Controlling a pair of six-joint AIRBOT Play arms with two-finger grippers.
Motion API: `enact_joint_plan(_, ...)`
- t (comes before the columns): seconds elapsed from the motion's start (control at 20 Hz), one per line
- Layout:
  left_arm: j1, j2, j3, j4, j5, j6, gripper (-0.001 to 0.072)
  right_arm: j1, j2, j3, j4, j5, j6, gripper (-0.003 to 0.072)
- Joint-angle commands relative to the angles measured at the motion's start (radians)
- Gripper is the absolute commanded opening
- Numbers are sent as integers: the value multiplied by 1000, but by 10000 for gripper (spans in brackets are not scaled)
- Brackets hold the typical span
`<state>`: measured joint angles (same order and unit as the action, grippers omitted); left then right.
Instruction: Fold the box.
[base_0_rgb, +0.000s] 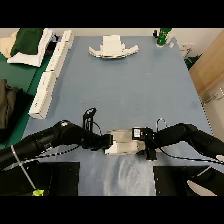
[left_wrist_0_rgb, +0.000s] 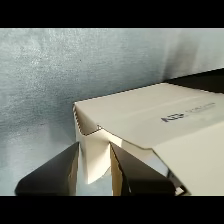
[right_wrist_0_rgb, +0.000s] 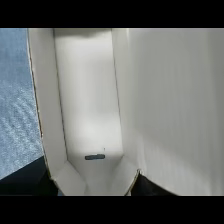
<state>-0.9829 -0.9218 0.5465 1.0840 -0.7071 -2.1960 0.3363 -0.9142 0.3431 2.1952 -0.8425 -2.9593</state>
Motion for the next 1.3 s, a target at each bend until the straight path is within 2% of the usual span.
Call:
enact_joint_plan(0.0, -68, -86, 85, 175, -86, -180, 285, 0, -1, 0, 0, 0, 0, 515)
enact_joint_plan(0.2, -118, -174, 176, 306, -217, -336, 286, 0, -1, 0, 0, 0, 0, 515)
enact_joint_plan(0.35, -140, -248, 247, 350, -297, -380, 286, 0, -1, 0, 0, 0, 0, 515)
enact_joint_plan(0.55, -146, -305, 328, 352, -303, -385, 285, 0, -1, 0, 0, 0, 0, 514)
enact_joint_plan(0.7, -146, -305, 374, 353, -359, -397, 286, 0, -1, 0, 0, 0, 0, 515)
enact_joint_plan(0.8, -146, -306, 377, 351, -390, -416, 286, 0, -1, 0, 0, 0, 0, 515)
enact_joint_plan(1.05, -146, -315, 377, 332, -391, -450, 285, 0, -1, 0, 0, 0, 0, 515)
enact_joint_plan(1.25, -171, -330, 377, 308, -349, -468, 281, 0, -1, 0, 0, 0, 0, 515)
